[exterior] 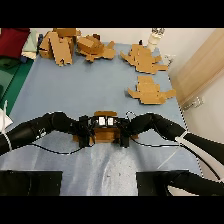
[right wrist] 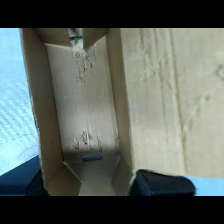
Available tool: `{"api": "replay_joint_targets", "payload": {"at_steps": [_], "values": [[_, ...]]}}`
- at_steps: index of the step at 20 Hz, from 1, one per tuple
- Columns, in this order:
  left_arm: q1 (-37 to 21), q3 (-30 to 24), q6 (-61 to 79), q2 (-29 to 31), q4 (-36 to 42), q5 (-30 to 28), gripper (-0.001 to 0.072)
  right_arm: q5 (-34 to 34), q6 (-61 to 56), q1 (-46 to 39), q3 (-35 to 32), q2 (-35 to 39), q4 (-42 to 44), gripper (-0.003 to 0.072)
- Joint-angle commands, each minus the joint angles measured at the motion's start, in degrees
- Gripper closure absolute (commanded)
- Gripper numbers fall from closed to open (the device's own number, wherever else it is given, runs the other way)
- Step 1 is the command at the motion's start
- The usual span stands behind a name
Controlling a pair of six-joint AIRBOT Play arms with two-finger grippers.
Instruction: Fold the box.
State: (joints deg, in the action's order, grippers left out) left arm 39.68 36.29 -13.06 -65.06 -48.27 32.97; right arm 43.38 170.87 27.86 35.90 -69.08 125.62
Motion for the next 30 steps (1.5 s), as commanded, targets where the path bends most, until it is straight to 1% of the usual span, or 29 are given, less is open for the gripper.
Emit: {"api": "replay_joint_targets", "payload": {"at_steps": [1, 4, 7, 10, 11, 14, 15, 17, 20, 22, 23, 24, 27, 30], "values": [[-0.2, 0.1, -8.1, 1.9, -4.5, 1.7, 0.0679, -0.2, 0.0, 0.0, 0.0, 0.0, -0.1, 0.0092], [-0.7, 0.0, -14.5, 5.1, -8.9, 3.9, 0.0679, -0.2, 0.0, 0.0, 0.0, 0.0, -0.1, 0.0092], [-4.0, 0.0, -27.0, 8.7, -15.5, 7.5, 0.0679, -0.2, 0.0, 0.0, 0.0, 0.0, -0.1, 0.0092], [-9.3, -0.1, -43.4, 14.1, -22.4, 10.6, 0.0680, -0.2, 0.0, 0.0, 0.0, 0.0, -0.1, 0.0092], [-11.3, -0.4, -49.0, 16.2, -23.4, 10.7, 0.0695, -0.2, 0.0, 0.0, 0.0, 0.0, -0.1, 0.0092], [-18.8, -3.3, -66.3, 21.2, -23.5, 11.4, 0.0695, -0.2, 0.0, 0.0, 0.0, 0.0, -0.1, 0.0092], [-20.7, -4.8, -68.8, 21.6, -22.3, 12.5, 0.0695, -0.2, 0.0, 0.0, 0.0, 0.0, -0.1, 0.0092], [-23.5, -8.3, -68.4, 20.6, -15.5, 14.5, 0.0695, -0.2, 0.0, 0.0, 0.0, 0.0, -0.1, 0.0092], [-23.6, -13.4, -62.5, 17.0, -2.4, 13.7, 0.0695, -0.2, 0.0, 0.0, 0.0, 0.0, -0.1, 0.0092], [-23.6, -14.8, -56.9, 14.9, 6.5, 13.1, 0.0695, -0.2, 0.0, 0.0, 0.0, 0.0, -0.1, 0.0092], [-23.6, -14.9, -55.2, 14.2, 9.3, 12.8, 0.0695, -0.2, 0.0, 0.0, 0.0, 0.0, -0.1, 0.0092], [-23.5, -14.9, -54.2, 13.8, 11.2, 12.5, 0.0695, -0.2, 0.0, 0.0, 0.0, 0.0, -0.1, 0.0092], [-21.5, -15.0, -54.4, 12.4, 11.0, 11.9, 0.0695, -0.2, 0.0, 0.0, 0.0, 0.0, -0.1, 0.0092], [-19.3, -15.0, -55.4, 10.3, 11.1, 9.1, 0.0695, -0.2, 0.0, 0.0, 0.0, 0.0, -0.1, 0.0092]]}}
